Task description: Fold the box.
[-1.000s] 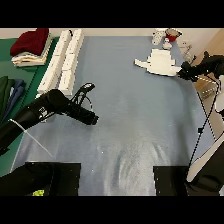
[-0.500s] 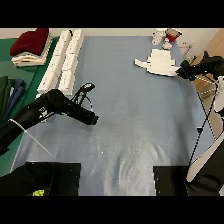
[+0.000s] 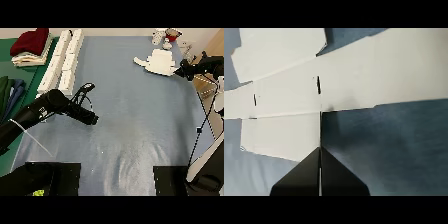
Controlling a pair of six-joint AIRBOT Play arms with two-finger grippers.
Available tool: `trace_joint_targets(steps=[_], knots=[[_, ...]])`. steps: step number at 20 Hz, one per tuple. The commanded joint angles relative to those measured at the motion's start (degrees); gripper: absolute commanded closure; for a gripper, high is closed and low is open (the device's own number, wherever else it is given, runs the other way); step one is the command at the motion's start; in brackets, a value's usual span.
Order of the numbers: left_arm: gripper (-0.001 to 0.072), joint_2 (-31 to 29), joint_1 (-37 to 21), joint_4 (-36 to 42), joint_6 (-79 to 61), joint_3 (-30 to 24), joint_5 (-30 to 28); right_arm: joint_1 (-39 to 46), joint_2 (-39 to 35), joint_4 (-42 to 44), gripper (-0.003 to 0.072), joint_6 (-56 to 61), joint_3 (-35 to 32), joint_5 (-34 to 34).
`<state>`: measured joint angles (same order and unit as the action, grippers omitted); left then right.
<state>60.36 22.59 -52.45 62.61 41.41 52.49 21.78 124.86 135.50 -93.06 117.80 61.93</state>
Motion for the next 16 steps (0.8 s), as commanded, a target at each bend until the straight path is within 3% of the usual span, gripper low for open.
trace_joint_targets(steps=[1,5,9,13,16], knots=[[0.0697,0.04,-0.07,0.00,-0.02,-0.02,0.00,-0.07,-0.76,1.53,0.0687,-0.70,-0.02,4.26],[0.0697,0.04,-0.07,-0.02,0.00,-0.02,0.00,-0.74,-4.50,1.31,0.0688,-3.02,-1.64,12.33],[0.0697,0.04,-0.07,-0.02,0.00,-0.02,0.00,-4.00,-9.16,0.33,0.0689,-3.48,-7.37,21.14],[0.0697,0.04,-0.07,-0.02,-0.02,-0.02,-0.02,-10.73,-18.45,-1.49,0.0689,-4.52,-19.82,21.97],[0.0697,0.04,-0.07,-0.02,-0.02,-0.02,-0.02,-16.02,-29.14,-4.94,0.0690,-4.31,-33.68,21.22]])
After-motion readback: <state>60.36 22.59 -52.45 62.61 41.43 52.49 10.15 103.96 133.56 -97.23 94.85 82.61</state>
